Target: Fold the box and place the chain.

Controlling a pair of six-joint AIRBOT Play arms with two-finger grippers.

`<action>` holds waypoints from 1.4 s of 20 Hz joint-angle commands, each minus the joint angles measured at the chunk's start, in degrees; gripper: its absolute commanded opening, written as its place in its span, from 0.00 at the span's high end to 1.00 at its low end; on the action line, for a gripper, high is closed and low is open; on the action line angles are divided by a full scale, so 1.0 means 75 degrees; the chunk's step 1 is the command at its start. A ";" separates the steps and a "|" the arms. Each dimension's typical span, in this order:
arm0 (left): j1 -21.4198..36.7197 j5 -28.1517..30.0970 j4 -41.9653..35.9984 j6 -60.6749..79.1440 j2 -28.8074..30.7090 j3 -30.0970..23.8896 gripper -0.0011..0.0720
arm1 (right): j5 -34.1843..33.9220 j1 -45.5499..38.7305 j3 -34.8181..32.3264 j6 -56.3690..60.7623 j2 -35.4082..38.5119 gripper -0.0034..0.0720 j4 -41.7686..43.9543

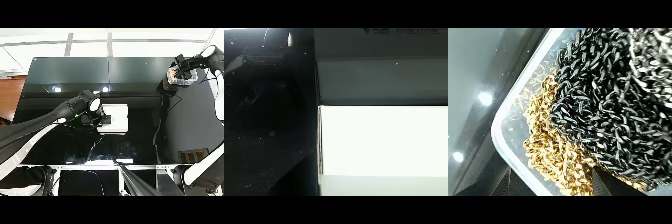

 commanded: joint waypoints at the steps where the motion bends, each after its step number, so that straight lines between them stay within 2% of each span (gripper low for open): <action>1: 0.0003 -0.0006 0.0000 0.0000 -0.0003 -0.0003 0.95 | 0.0198 -0.0154 0.0032 -0.0090 0.0134 0.24 0.0271; 9: 0.0003 -0.0003 -0.0003 0.0000 -0.0003 -0.0003 0.95 | 0.0341 -0.0227 0.0026 -0.0058 0.0157 0.24 0.0198; 17: 0.0003 0.0003 0.0000 0.0000 -0.0003 -0.0003 0.95 | 0.0082 -0.0111 0.0023 0.0050 -0.0172 0.25 0.0189; 18: 0.0003 0.0003 -0.0003 0.0000 -0.0003 -0.0003 0.95 | 0.0087 -0.0099 0.0023 0.0041 -0.0178 0.29 0.0029; 19: 0.0003 0.0006 0.0000 0.0000 -0.0003 -0.0003 0.95 | 0.0149 -0.0090 0.0023 -0.0009 -0.0178 0.49 -0.0146; 20: 0.0006 0.0015 0.0000 -0.0003 -0.0003 -0.0003 0.95 | 0.0236 -0.0093 0.0023 -0.0020 -0.0178 0.57 -0.0248; 21: 0.0003 0.0017 0.0000 0.0000 -0.0003 -0.0003 0.95 | 0.0312 -0.0099 0.0023 -0.0210 -0.0175 0.77 -0.0265; 23: 0.0003 0.0017 0.0000 0.0000 -0.0003 -0.0003 0.95 | 0.0580 -0.0117 0.0026 -0.0676 -0.0149 0.79 -0.0143; 24: 0.0006 0.0015 -0.0003 0.0000 -0.0003 -0.0003 0.95 | 0.0705 -0.0125 0.0026 -0.0979 -0.0090 0.92 -0.0134; 28: 0.0003 0.0015 -0.0003 0.0000 -0.0003 -0.0003 0.95 | 0.0956 -0.0134 0.0026 -0.2833 0.0702 0.92 -0.0134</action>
